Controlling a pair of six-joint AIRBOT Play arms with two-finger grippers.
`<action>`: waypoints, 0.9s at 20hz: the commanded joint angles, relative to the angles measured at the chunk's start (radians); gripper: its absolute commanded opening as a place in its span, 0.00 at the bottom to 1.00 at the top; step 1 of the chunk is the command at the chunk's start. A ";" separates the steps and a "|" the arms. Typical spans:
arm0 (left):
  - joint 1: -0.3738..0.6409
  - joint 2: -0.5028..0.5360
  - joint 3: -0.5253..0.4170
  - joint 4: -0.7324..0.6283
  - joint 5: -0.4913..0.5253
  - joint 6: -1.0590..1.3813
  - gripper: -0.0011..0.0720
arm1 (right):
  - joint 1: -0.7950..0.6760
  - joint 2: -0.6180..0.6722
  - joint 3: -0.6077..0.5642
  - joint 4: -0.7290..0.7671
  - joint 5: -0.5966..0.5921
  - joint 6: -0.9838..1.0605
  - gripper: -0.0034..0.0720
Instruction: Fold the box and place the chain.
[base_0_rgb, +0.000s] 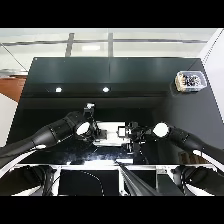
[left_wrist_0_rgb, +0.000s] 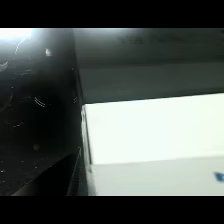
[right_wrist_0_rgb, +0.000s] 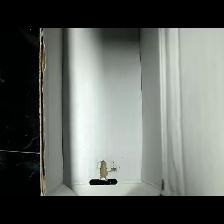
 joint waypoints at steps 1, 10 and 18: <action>-0.003 -0.021 0.002 -0.003 -0.005 -0.012 0.40 | 0.000 0.000 -0.001 0.000 0.000 0.000 0.68; -0.024 -0.046 0.031 0.016 -0.004 -0.012 0.40 | 0.000 0.000 -0.001 0.000 0.000 0.000 0.68; -0.024 -0.050 0.031 0.029 -0.019 -0.039 0.38 | 0.000 0.000 -0.001 0.000 0.000 0.000 0.68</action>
